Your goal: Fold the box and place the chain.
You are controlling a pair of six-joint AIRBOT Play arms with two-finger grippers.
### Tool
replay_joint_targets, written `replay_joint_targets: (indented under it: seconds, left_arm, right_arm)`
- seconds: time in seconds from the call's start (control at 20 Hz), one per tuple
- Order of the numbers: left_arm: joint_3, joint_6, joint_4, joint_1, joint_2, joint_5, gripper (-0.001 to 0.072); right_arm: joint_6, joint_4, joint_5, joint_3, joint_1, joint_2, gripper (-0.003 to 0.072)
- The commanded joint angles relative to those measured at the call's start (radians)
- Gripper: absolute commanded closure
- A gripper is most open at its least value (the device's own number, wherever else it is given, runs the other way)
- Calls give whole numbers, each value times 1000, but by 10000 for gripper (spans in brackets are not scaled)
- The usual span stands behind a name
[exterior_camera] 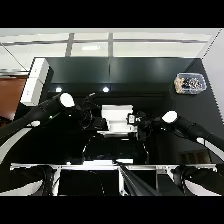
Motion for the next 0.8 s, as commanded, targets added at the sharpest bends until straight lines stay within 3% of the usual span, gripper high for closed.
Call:
replay_joint_targets:
  seconds: [0.0, 0.75]
  left_arm:
    - [35, -129, 113, -43, 0, 22, 86]
    - [85, -181, 112, -45, 0, 18, 88]
  right_arm:
    - [0, 0, 0, 0, 1, 0, 197]
    - [0, 0, 0, 0, 1, 0, 197]
